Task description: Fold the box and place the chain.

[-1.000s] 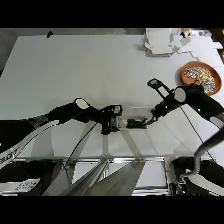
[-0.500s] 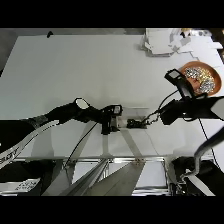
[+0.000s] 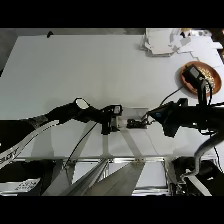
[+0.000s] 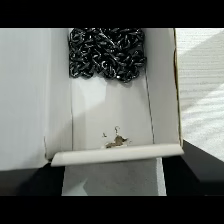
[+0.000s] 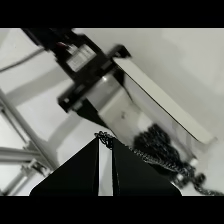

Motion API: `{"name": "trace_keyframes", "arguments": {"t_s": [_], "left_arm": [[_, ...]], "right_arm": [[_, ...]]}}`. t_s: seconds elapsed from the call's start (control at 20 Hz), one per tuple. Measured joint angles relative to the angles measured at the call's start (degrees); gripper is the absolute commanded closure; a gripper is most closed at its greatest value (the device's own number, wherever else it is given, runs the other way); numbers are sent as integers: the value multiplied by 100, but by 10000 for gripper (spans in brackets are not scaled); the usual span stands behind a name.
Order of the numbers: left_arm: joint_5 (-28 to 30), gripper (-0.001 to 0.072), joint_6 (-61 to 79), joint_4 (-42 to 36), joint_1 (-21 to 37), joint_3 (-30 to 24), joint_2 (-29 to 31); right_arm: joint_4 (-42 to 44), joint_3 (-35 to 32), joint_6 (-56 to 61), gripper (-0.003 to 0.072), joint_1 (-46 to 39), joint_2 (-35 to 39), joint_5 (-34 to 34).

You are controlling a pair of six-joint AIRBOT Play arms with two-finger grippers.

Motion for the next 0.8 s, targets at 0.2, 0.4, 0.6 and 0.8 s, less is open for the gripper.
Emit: {"name": "trace_keyframes", "arguments": {"t_s": [0.2, 0.4, 0.6, 0.8], "left_arm": [[0, 501, 2, 0, 0, 0, 0], [0, 501, 2, 0, 0, 0, 0], [-2, 501, 2, 0, 0, 0, 0], [0, 501, 2, 0, 0, 0, 0]], "right_arm": [[549, 0, -365, 667, 22, -4, -321], [726, 0, -656, 667, 284, -243, -599], [402, 0, -721, 667, 570, -789, -717], [-114, -33, -586, 661, 678, -1392, -699]]}}
